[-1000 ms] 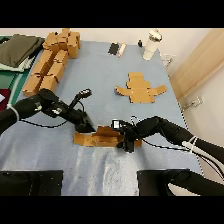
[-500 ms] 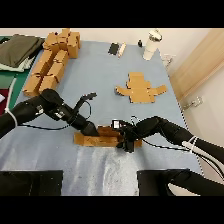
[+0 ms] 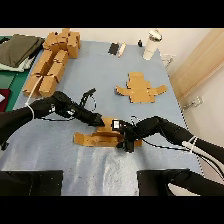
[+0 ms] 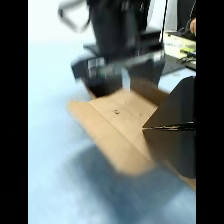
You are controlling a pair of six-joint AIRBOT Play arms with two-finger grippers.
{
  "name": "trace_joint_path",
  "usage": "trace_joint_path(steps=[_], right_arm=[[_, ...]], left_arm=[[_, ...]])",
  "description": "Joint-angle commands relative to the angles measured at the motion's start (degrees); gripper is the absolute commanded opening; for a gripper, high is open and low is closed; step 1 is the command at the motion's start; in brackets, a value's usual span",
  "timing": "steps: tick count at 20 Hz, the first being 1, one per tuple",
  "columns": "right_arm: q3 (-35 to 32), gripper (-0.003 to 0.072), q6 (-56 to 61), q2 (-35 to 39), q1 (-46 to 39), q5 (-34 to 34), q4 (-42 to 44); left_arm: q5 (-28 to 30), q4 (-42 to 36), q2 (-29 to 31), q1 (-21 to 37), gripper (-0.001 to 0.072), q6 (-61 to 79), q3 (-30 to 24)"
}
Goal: Fold the box.
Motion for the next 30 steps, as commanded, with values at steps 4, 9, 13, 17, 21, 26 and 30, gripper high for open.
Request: trace_joint_path(steps=[4, 9, 13, 17, 21, 26, 30], right_arm=[[0.04, 0.0439, -0.02, 0.02, -0.02, 0.04, 0.0], [0.04, 0.0439, -0.02, 0.02, -0.02, 0.04, 0.0], [0.04, 0.0439, -0.02, 0.02, 0.0, 0.04, 0.0], [0.04, 0.0439, -0.02, 0.02, -0.02, 0.04, 0.0], [0.04, 0.0439, 0.0, 0.04, -0.02, 0.0, 0.0], [0.04, 0.0439, -0.02, 0.02, -0.02, 0.04, -0.46], [0.04, 0.0439, -0.02, 0.02, -0.02, 0.07, -0.48]], left_arm=[[-0.68, 5.4, -4.04, -0.68, 0.001, -4.37, 0.63], [-2.23, 5.07, -4.33, -0.46, 0.001, -3.41, 1.27], [-12.79, 0.98, -1.14, 2.51, 0.0009, 8.61, 2.16], [-27.45, 2.78, 5.79, 7.15, 0.0008, 21.55, 2.14], [-22.05, 11.98, 13.97, 8.11, 0.0008, 27.04, 1.31], [-0.46, 2.23, 20.61, 7.65, 0.0194, 62.42, -14.08], [8.76, -6.4, 22.12, 6.82, 0.0678, 87.65, -26.25]])
